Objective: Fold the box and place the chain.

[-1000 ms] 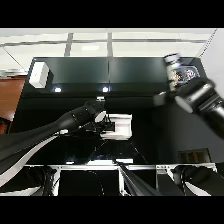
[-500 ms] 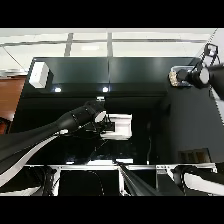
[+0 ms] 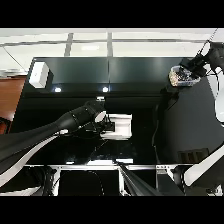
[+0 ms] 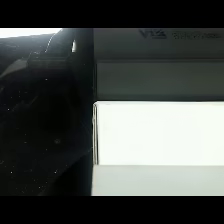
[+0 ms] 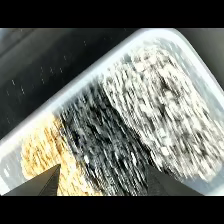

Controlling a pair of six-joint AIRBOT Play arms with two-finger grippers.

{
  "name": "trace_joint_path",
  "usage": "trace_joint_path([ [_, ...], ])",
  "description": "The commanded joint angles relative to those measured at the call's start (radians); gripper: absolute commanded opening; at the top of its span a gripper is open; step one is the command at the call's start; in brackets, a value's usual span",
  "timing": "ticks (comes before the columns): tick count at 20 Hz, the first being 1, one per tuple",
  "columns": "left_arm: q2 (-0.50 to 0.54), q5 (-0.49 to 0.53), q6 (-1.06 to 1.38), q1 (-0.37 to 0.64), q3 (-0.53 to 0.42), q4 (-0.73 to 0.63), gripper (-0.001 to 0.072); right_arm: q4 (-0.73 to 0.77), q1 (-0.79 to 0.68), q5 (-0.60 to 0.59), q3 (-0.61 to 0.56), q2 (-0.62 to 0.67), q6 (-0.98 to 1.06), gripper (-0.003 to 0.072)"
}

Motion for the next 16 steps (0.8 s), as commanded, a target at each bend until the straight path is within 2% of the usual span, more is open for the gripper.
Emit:
trace_joint_path([
  [1,-0.001,0.0,0.0,0.001,0.0,0.0,0.0026,0.07,-0.021,-0.018,0.075,-0.068,-0.034,0.0564],
  [6,-0.001,0.0,0.0,0.001,0.0,0.0,0.0026,0.068,-0.021,0.038,0.075,-0.101,-0.056,0.0562],
  [7,-0.001,0.0,0.0,0.001,0.0,0.0,0.0026,0.068,-0.021,0.056,0.075,-0.108,-0.056,0.0498],
  [9,-0.001,0.0,0.0,0.001,0.0,0.0,0.0026,0.064,-0.021,0.084,0.075,-0.115,-0.056,0.0458],
  [11,-0.001,0.001,0.0,0.001,0.0,0.0,0.0026,0.068,-0.021,0.107,0.083,-0.107,-0.085,0.0073],
  [12,-0.001,0.0,0.0,0.001,0.0,0.0,0.0026,0.068,-0.021,0.124,0.095,-0.096,-0.124,0.0015],
  [16,-0.001,0.0,0.0,0.001,0.0,0.0,0.0026,0.037,-0.021,0.122,0.104,0.034,-0.229,0.0015],
])
